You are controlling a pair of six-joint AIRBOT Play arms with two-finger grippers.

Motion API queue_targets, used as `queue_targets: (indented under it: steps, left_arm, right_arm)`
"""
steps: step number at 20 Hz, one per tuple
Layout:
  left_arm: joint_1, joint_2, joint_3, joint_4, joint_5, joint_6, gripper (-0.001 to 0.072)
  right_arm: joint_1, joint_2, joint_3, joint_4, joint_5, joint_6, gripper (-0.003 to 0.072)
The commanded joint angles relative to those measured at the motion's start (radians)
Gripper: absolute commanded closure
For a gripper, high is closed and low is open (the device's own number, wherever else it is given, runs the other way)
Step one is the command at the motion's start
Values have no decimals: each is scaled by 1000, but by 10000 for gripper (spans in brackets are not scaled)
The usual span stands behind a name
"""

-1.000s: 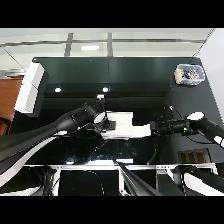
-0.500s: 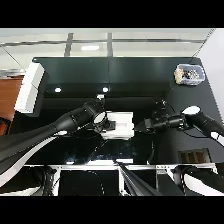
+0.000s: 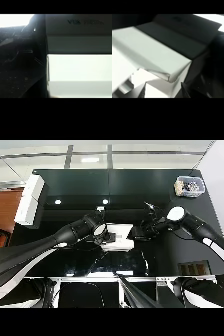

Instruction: Fold the box and place the chain.

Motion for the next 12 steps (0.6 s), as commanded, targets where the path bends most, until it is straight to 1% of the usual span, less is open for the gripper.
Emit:
queue_targets:
  steps: [1,2,4,6,7,10,12]
  left_arm:
    - [0,-1,1,0,0,0,684]
    - [0,-1,1,0,0,0,684]
    - [0,-1,1,0,0,0,684]
    - [0,-1,1,0,0,0,684]
    - [0,-1,1,0,0,0,684]
    - [0,-1,1,0,-1,0,684]
    - [0,-1,1,0,-1,0,684]
  right_arm:
    - [119,0,71,-287,-59,394,202]
    - [152,0,80,-336,-58,463,203]
    - [206,-1,83,-406,-57,555,273]
    - [246,-3,83,-459,-57,621,286]
    - [262,-4,83,-480,-58,645,312]
    - [303,-5,93,-548,-50,722,312]
    - [314,-6,96,-543,-47,727,313]
